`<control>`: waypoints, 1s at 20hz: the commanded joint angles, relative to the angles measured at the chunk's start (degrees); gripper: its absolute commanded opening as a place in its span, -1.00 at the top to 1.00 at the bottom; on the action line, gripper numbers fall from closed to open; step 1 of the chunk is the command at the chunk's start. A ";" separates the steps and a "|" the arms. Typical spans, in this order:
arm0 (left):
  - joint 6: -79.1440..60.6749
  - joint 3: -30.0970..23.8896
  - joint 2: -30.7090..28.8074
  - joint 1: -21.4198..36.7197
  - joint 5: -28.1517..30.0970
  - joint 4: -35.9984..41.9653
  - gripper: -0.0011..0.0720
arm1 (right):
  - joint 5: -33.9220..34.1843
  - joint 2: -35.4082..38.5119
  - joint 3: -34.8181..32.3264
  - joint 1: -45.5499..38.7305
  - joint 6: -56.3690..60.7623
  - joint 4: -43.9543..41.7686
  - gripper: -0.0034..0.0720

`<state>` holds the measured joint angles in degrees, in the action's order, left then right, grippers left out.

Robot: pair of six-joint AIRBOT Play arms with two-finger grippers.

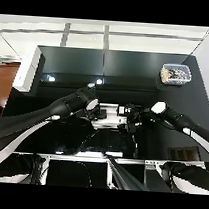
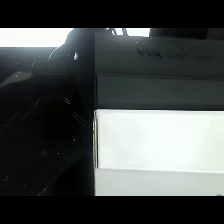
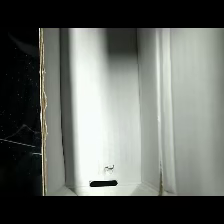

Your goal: Fold the box and place the chain.

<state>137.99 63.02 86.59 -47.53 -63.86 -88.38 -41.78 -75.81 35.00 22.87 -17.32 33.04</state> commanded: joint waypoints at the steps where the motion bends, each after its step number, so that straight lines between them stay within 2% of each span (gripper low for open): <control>1: -0.68 0.07 0.09 0.04 0.74 -0.15 0.91 | 0.02 -0.04 0.04 0.02 0.00 -0.04 0.60; 2: -0.66 0.07 0.07 0.02 0.85 -0.04 0.91 | -0.04 -0.04 0.04 0.02 1.99 0.00 -0.26; 3: -0.68 0.07 0.07 0.00 0.98 0.20 0.91 | 0.04 -0.04 0.04 0.02 2.16 0.02 -0.77; 9: -1.33 0.04 0.07 0.00 0.76 0.37 0.91 | -3.82 5.11 0.04 -0.17 4.98 8.17 -0.76; 11: -2.38 0.04 0.07 -0.07 0.85 0.37 0.91 | -6.38 6.51 0.04 -1.16 5.14 9.22 -0.51; 20: -2.64 0.04 0.07 -0.07 1.09 1.68 0.90 | -6.99 6.58 0.04 -3.34 5.09 9.07 -0.50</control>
<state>135.55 63.05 86.63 -47.55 -62.96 -87.55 -48.14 -69.36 34.98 19.77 -12.32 42.00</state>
